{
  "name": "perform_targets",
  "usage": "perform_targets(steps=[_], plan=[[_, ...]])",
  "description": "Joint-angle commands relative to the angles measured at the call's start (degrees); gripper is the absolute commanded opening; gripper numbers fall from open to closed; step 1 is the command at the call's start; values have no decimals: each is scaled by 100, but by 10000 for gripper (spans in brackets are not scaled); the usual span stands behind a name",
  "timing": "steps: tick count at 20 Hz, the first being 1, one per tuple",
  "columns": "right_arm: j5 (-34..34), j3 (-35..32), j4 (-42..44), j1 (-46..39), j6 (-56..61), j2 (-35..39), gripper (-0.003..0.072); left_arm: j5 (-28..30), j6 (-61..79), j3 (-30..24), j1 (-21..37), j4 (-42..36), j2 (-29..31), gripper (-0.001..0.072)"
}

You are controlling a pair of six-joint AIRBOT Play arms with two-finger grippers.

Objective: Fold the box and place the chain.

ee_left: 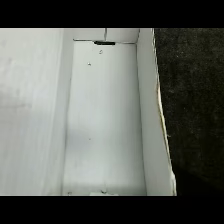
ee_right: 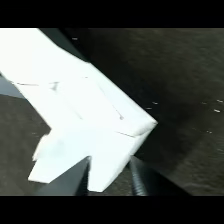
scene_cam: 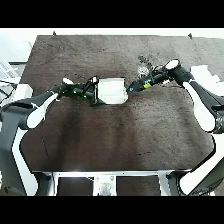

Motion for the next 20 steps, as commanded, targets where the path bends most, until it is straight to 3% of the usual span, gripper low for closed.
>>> perform_targets(steps=[1, 6, 7, 8, 20], plan=[[109, 37, 9, 111, 22, -13, 380, 4, 2, 0, 2, 2, 0, 353], [105, 39, -208, 295, 39, -155, 385, 2, 2, 0, 2, 2, 0, 353], [105, 39, -208, 310, 44, -175, 450, 2, 2, 0, 2, 0, 0, 353], [105, 39, -208, 326, 46, -179, 457, 2, 2, 0, 2, 2, 0, 353], [-671, 68, -629, 605, 1123, -214, 459, 0, 0, 0, 2, 2, 0, 353]])
